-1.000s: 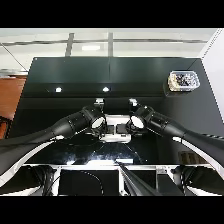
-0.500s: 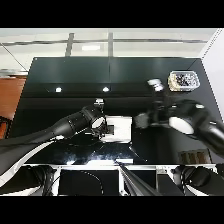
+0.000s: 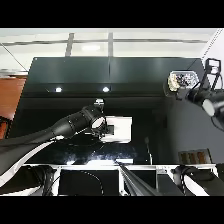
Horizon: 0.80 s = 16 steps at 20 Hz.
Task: Fold the box and place the chain.
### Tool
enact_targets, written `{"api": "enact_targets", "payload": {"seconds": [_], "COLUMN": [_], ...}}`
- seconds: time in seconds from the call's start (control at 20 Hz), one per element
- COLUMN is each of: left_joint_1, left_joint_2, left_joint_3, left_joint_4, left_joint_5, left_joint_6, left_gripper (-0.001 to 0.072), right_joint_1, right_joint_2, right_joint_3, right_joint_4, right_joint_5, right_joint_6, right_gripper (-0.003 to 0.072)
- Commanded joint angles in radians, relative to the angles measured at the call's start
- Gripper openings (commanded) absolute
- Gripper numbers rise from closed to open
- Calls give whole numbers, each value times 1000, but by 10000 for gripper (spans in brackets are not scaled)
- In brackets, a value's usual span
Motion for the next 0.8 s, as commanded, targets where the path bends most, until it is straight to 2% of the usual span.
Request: {"api": "enact_targets", "payload": {"seconds": [0.0, 0.1, 0.2, 0.3, 0.4, 0.45, 0.5, 0.75], "left_joint_1": [0, 0, 0, 0, 0, 0, 0, 0], "left_joint_2": [0, 0, 0, 0, 0, 0, 0, 0], "left_joint_3": [0, 0, 0, 0, 0, 0, 0, 0], "left_joint_4": [0, 0, 0, 0, 0, 0, 0, 1], "left_joint_5": [-2, -3, -2, 1, 1, 1, 1, 1], "left_joint_6": [0, 0, 0, 0, 0, 0, 0, 0], "left_gripper": [27, 27, 27, 27, 27, 27, 27, 27], "right_joint_1": [-209, -245, -263, -270, -269, -268, -268, -267], "right_joint_2": [-213, -402, -577, -696, -761, -779, -795, -843], "right_joint_3": [187, 418, 637, 792, 858, 867, 870, 870], "right_joint_4": [405, 499, 515, 512, 516, 522, 534, 541], "right_joint_5": [-162, 16, 262, 419, 448, 441, 434, 416], "right_joint_6": [-135, -151, -42, 11, 66, 87, 90, 96], "right_gripper": [705, 704, 697, 695, 580, 580, 537, 531]}}
